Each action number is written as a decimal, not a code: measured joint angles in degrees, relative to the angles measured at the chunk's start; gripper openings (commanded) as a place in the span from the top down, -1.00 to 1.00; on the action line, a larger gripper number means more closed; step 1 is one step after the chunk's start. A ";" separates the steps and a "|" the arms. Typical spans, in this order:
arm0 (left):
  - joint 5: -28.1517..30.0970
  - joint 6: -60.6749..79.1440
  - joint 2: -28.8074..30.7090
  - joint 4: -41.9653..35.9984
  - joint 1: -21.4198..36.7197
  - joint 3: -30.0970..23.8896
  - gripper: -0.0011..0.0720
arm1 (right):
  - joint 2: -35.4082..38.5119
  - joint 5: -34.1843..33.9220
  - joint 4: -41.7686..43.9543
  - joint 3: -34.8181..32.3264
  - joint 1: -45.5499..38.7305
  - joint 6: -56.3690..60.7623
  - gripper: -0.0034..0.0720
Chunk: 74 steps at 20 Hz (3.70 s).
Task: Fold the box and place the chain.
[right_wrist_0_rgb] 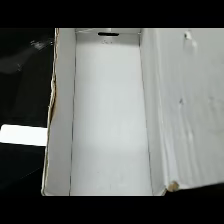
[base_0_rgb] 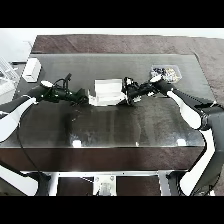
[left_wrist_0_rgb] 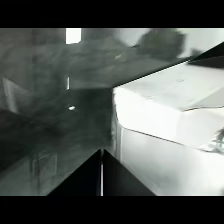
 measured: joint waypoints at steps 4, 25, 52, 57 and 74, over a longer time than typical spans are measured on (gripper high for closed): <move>-0.92 1.66 -0.02 -2.34 -0.09 1.64 0.05 | 0.00 0.00 0.02 0.00 0.00 0.00 -0.65; -3.15 -1.29 -0.02 -4.26 -2.58 3.91 0.04 | 0.00 -0.02 0.00 0.00 0.00 0.00 -0.65; -5.40 -27.87 -0.07 22.21 -9.84 15.85 0.04 | 0.00 -0.02 0.02 0.00 0.00 0.00 -0.65; -4.96 -30.05 -0.09 24.76 -11.08 16.55 0.04 | 0.00 -0.02 0.02 0.00 0.00 0.00 -0.65; -5.22 -34.91 -0.20 30.77 -14.05 19.30 0.04 | 0.00 0.00 0.00 0.00 0.00 -0.02 -0.65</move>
